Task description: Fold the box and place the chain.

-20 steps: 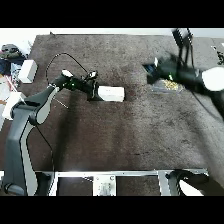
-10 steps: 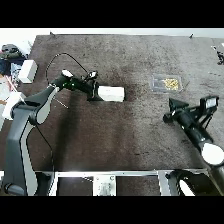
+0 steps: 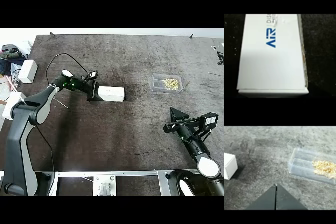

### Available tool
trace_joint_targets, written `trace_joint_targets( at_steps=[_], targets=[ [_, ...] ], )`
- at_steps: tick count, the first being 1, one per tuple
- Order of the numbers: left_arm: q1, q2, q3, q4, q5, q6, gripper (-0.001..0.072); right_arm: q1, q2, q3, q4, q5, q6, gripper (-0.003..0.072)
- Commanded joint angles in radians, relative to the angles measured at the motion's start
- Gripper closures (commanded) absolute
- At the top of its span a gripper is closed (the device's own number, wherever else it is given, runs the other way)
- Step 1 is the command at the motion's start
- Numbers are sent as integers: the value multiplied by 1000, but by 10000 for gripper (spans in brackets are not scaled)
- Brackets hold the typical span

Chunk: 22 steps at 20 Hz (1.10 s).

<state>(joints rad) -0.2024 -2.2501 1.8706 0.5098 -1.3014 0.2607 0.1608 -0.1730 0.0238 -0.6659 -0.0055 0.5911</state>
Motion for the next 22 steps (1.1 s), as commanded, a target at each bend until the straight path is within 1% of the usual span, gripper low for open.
trace_joint_targets(
  at_steps=[1,6,7,8,9,12,14,16,20,22],
  targets=[
    [0,0,0,-40,2,-1,223,0,7,-7,0,-19,1,678],
    [0,0,0,-55,2,-1,224,0,7,-7,0,-97,1,678],
    [0,0,0,-58,2,-3,242,0,7,-7,0,-117,1,678],
    [0,0,1,-64,-1,-19,542,0,7,-7,0,-139,1,678],
    [3,1,3,-72,-11,-27,696,0,7,-7,0,-164,1,678],
    [3,14,30,-101,-5,-65,698,0,7,-7,0,-251,1,678],
    [8,42,58,-103,41,-128,699,0,7,-7,0,-314,1,678],
    [20,89,77,-104,140,-207,701,0,7,-7,0,-380,1,678],
    [53,196,76,-94,400,-421,704,0,7,-7,0,-510,1,678],
    [76,230,75,-53,533,-548,704,0,7,-7,0,-579,1,678]
  ],
)
